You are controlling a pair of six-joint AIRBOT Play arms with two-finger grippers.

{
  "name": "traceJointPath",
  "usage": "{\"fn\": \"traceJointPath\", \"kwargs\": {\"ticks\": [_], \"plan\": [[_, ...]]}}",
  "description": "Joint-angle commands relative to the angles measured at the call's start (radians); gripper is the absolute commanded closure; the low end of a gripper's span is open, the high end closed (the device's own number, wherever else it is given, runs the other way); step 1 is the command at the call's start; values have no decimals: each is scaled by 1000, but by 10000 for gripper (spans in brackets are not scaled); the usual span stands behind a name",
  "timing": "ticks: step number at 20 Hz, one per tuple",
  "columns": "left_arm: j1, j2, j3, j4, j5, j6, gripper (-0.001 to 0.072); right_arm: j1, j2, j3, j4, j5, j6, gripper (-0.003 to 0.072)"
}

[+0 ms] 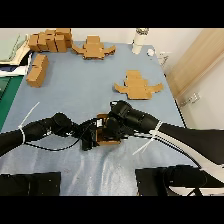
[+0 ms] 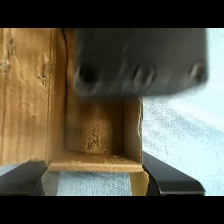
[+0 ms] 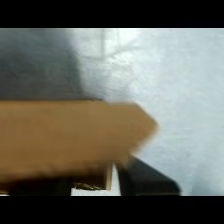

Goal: Fold the box.

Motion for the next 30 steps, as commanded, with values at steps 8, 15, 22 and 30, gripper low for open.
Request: {"fn": "traceJointPath", "kwargs": {"ticks": [8, 15, 22, 30], "plan": [[0, 0, 1, 0, 0, 0, 338, 0, 203, 1, 5, -36, 4, 269], [0, 0, 1, 0, 0, 0, 337, -265, 301, 0, -103, -200, -162, 668], [0, 0, 1, 0, 0, 0, 338, -729, -58, 1, 657, 212, -904, 684], [0, 0, 1, 0, 0, 0, 338, -694, -154, -10, 1115, -51, -1589, 684]]}}
